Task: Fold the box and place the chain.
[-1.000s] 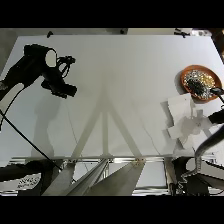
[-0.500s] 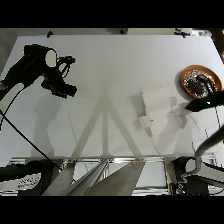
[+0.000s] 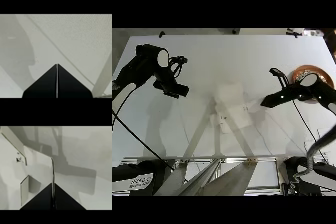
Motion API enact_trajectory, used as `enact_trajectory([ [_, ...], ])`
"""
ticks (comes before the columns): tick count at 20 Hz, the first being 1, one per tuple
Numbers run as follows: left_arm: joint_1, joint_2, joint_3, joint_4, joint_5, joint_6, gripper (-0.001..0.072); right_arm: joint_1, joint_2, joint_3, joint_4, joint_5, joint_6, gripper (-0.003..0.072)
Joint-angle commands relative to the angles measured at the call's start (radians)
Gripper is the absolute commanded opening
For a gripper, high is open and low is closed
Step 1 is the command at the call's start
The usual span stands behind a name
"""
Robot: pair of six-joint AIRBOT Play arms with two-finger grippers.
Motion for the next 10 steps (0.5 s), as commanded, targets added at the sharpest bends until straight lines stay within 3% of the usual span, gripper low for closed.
enact_trajectory([
  [1,0.001,0.001,0.000,0.002,0.003,0.011,0.0013,0.120,0.091,-0.069,0.032,-0.151,0.254,0.0010],
  [6,0.000,0.001,0.000,0.007,0.048,0.100,0.0013,0.252,0.254,-0.172,-0.158,-0.249,0.589,0.0011],
  [10,0.001,0.001,0.000,0.006,0.049,0.100,0.0013,0.337,0.288,-0.234,-0.278,-0.288,0.793,0.0012],
])
